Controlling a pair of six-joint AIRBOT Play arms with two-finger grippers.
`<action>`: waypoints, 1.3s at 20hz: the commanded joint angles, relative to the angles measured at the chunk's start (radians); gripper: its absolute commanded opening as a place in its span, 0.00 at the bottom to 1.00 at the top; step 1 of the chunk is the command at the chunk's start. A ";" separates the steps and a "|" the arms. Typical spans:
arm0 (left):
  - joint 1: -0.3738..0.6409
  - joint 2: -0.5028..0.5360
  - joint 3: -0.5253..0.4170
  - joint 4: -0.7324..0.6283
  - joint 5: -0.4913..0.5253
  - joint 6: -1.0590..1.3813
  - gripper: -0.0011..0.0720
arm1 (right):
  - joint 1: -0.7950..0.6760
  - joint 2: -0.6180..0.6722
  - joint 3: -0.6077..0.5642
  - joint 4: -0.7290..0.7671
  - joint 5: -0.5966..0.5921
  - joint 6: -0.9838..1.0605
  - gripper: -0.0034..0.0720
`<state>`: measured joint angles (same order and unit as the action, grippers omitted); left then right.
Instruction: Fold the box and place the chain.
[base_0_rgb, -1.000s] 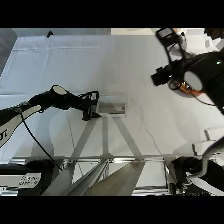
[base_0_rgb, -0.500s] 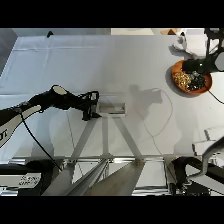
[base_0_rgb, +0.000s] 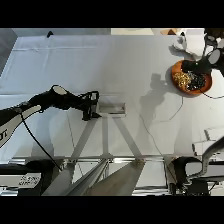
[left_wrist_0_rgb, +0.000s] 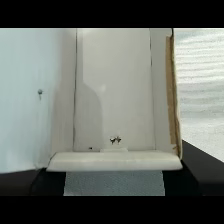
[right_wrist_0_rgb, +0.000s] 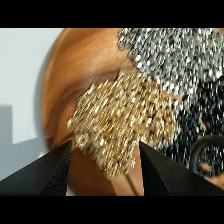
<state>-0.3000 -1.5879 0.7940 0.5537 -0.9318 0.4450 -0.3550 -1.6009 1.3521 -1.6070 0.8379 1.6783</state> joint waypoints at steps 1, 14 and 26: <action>-0.001 0.000 0.000 0.000 0.000 0.000 0.39 | -0.009 -0.138 0.090 -0.005 0.014 -0.008 0.66; -0.001 0.000 0.000 0.000 0.000 0.000 0.39 | -0.009 -0.220 0.092 -0.034 0.048 -0.001 0.40; -0.001 0.000 0.000 0.000 0.000 0.000 0.39 | -0.009 -0.075 0.092 -0.032 0.110 -0.075 0.05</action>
<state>-0.3000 -1.5879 0.7940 0.5537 -0.9318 0.4450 -0.3634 -1.7348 1.4437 -1.6386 0.9340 1.6226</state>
